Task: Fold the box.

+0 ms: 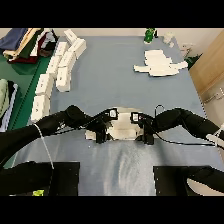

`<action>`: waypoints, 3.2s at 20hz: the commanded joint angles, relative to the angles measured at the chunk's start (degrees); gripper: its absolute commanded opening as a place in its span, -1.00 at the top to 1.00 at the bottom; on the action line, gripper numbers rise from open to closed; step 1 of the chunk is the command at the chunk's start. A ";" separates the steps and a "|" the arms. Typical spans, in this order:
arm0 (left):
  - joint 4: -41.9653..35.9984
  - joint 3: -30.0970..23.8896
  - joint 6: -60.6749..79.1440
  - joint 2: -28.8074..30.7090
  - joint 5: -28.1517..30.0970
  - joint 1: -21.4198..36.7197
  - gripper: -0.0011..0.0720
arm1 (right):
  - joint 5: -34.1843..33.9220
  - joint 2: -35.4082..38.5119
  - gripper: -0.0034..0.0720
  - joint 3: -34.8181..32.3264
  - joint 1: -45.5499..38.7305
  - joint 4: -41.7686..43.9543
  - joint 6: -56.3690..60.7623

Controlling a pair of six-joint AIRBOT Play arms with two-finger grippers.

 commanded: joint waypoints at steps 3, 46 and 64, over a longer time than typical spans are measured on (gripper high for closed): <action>3.50 0.07 -1.57 0.66 0.15 0.02 0.93 | 0.00 -0.02 -0.43 -0.02 0.04 0.02 -0.02; -4.15 -13.86 -65.48 11.74 -3.69 13.66 0.93 | 0.00 -0.02 -0.43 -0.02 0.04 0.02 -0.02; -10.27 -8.02 -65.88 11.72 -5.35 12.96 -0.36 | 0.00 -0.02 -0.43 -0.02 0.04 0.02 -0.02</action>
